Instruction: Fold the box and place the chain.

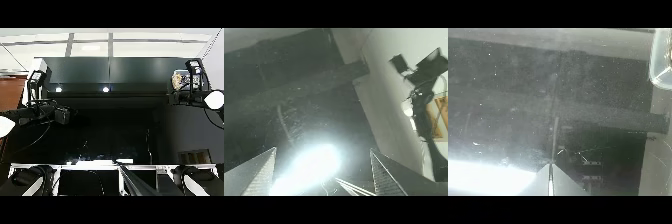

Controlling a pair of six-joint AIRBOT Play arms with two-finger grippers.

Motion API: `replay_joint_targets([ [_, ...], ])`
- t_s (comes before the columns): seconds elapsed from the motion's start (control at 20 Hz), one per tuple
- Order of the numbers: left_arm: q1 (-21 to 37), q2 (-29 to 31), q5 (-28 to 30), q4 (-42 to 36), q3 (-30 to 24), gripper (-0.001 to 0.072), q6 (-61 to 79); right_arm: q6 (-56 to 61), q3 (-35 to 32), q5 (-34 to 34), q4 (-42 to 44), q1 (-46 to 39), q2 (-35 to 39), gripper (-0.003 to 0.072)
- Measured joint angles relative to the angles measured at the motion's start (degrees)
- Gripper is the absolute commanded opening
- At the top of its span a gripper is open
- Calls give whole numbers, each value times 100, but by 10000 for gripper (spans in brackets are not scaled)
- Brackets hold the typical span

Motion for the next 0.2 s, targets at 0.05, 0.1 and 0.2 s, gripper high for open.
replay_joint_targets([
  [0.05,-9,0,0,2,-2,715,-2,2,0,0,-2,0,0,15],
  [0.1,-17,0,9,0,-2,715,-2,0,0,0,0,0,0,15],
  [0.2,-22,0,22,-2,-2,715,-2,0,0,-2,0,0,0,15],
])
